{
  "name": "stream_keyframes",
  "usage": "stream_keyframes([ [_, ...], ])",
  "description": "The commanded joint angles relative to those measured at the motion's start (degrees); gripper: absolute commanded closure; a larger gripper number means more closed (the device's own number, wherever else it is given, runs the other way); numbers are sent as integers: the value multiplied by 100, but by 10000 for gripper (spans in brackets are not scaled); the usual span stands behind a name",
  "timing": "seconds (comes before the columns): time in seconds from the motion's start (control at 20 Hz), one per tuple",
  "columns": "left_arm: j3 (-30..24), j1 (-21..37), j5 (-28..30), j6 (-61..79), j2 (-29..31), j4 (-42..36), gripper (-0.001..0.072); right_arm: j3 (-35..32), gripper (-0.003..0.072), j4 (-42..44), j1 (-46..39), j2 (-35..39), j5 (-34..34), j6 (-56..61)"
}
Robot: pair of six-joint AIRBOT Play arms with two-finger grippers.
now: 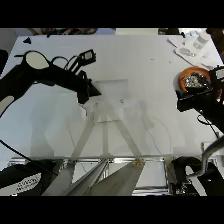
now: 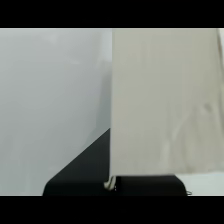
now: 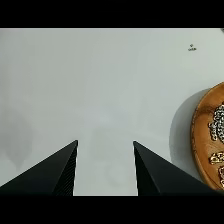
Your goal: Fold the box and place the chain.
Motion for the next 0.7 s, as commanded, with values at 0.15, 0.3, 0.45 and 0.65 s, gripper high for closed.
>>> stream_keyframes([
  [0.15,-588,-85,332,2153,-568,-1270,707,7,337,-273,-2,92,-15,297],
  [0.3,-588,-317,811,2240,-981,-1252,706,7,340,-271,-2,92,-15,323],
  [0.45,-588,-551,1255,2605,-1351,-1263,705,4,400,-271,-2,90,-15,592],
  [0.65,-588,-658,1246,3115,-1663,-1266,705,4,399,-273,-2,90,-15,588],
])
